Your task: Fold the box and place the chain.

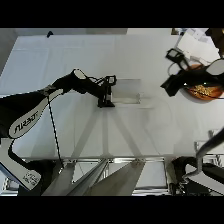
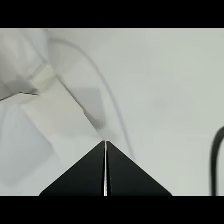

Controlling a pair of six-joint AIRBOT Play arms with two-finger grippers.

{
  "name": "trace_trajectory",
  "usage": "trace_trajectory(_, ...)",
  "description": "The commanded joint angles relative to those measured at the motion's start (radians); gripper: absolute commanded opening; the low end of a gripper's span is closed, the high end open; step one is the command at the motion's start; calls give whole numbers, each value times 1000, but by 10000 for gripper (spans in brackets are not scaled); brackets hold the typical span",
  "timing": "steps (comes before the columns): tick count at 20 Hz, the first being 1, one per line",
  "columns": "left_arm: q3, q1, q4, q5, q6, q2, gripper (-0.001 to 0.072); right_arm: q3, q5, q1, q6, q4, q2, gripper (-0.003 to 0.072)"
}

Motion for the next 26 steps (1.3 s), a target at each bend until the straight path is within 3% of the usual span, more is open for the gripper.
trace_trajectory(1, 0, 0, 0, 0, 0, -1, 278, -32, 91, -166, 281, -3, 13, 5)
trace_trajectory(5, 0, 0, 0, 1, 0, 0, 278, -166, 38, -206, 288, 9, 9, 5)
trace_trajectory(9, 0, 0, 0, 0, 0, 0, 278, -314, -72, -202, 227, 215, -48, 4)
trace_trajectory(12, 0, 0, 0, 0, 0, 0, 278, -326, -90, -202, 189, 321, -109, 3)
trace_trajectory(19, 0, 0, 0, 1, 0, 0, 278, -326, -134, -138, 151, 354, -194, 3)
trace_trajectory(23, 0, 0, 0, 0, 0, 0, 278, -326, -123, -98, 50, 560, -195, 3)
trace_trajectory(26, 0, 0, 0, 0, 0, 0, 278, -326, -126, -80, 49, 573, -196, 3)
